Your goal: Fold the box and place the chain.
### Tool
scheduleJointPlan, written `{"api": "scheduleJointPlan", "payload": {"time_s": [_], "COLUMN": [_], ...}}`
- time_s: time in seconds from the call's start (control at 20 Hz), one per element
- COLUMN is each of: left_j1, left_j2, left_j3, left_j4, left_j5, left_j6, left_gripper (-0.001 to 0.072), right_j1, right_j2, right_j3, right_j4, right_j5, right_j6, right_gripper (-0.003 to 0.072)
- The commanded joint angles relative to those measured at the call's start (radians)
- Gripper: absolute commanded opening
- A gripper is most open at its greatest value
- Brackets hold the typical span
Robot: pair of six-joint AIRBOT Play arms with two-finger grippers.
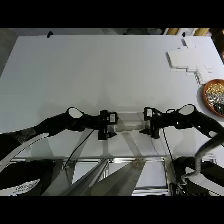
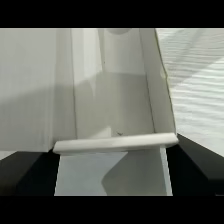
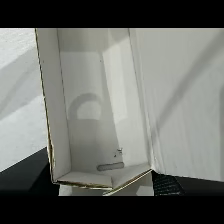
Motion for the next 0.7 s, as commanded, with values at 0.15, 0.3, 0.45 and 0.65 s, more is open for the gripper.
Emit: {"api": "scheduleJointPlan", "payload": {"time_s": [0.15,0.3,0.45,0.65], "left_j1": [-0.002,-0.003,-0.008,-0.027], "left_j2": [-0.002,-0.002,-0.002,-0.006], "left_j3": [-0.001,-0.001,-0.001,-0.001], "left_j4": [-0.017,-0.018,-0.018,-0.037], "left_j5": [0.025,0.024,0.026,0.03], "left_j6": [0.0,0.0,0.004,0.007], "left_gripper": [0.0628,0.0628,0.0629,0.063], "right_j1": [0.0,0.0,0.0,0.0], "right_j2": [0.0,0.0,0.0,0.0], "right_j3": [0.001,0.001,0.001,0.001], "right_j4": [0.0,0.0,0.0,0.0], "right_j5": [0.001,0.001,0.001,0.001], "right_j6": [0.0,0.0,0.0,0.0], "right_gripper": [0.0402,0.0402,0.0402,0.0402]}}
